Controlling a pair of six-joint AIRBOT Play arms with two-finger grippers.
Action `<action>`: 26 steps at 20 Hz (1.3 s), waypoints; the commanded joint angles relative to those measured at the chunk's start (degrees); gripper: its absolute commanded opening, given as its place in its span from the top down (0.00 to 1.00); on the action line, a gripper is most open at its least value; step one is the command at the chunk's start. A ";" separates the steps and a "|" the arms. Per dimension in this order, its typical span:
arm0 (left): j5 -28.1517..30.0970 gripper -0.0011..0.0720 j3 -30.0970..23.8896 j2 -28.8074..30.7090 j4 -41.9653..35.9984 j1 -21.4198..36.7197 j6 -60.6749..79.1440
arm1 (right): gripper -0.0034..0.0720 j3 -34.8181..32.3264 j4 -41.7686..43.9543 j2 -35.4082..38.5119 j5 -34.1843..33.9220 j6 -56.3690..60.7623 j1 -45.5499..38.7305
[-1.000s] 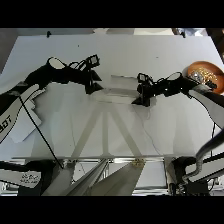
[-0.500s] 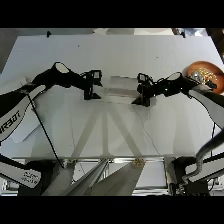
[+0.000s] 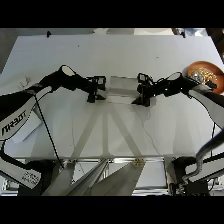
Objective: Fold the box and place the chain.
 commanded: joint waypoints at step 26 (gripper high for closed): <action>-0.07 0.77 -0.02 0.02 -8.15 -1.86 12.57 | 0.45 0.02 0.00 -0.02 0.02 0.02 0.04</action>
